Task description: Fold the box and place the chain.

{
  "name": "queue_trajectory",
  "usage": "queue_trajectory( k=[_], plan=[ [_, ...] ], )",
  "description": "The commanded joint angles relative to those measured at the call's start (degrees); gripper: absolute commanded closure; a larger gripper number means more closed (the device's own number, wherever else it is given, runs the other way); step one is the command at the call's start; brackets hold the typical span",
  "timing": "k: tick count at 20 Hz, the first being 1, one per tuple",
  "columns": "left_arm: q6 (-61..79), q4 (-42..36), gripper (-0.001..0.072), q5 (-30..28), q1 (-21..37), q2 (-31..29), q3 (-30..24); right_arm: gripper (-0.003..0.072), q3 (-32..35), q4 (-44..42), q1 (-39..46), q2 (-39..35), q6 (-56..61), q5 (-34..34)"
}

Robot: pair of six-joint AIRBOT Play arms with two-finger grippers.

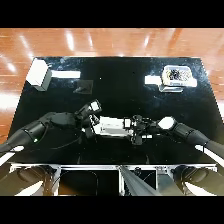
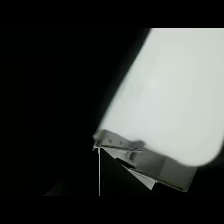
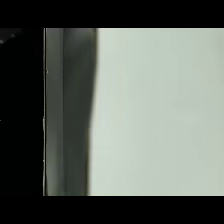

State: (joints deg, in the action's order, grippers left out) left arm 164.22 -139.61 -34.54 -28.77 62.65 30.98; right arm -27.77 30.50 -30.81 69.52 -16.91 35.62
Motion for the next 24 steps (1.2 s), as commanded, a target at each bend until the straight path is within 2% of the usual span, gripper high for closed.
queue_trajectory(
  k=[1, 5, 8, 11, 14, 18, 24],
  plan=[
    [-5.16, 1.77, 0.0692, -6.21, 6.19, -2.91, 0.02, 0.0116, -0.02, 0.02, -0.02, 0.04, 0.0, -0.02],
    [-15.91, 6.71, 0.0693, -13.14, 14.32, -5.35, 0.02, 0.0116, -0.02, 0.2, -0.02, 0.04, -0.02, 0.0],
    [-22.49, 8.46, 0.0692, -22.08, 20.28, -5.6, 0.0, 0.0116, -0.02, 0.2, -0.02, 0.04, -0.02, 0.0],
    [-24.26, 15.5, 0.0692, -29.55, 23.3, -5.6, 0.0, 0.0116, -0.02, 0.2, -0.02, 0.04, 0.0, 0.02],
    [-42.07, 23.23, 0.0692, -29.33, 25.62, -5.49, -0.04, 0.0116, -0.02, 0.2, -0.02, 0.04, -0.02, 0.0],
    [-43.21, 23.15, 0.0691, -29.77, 26.23, -5.11, -0.02, 0.0116, -0.02, 0.2, -0.02, 0.04, 0.0, 0.02],
    [-48.96, 17.55, 0.0691, -29.66, 26.16, -3.1, -0.04, 0.0116, -0.02, 0.2, -0.02, 0.04, 0.0, 0.02]
  ],
)
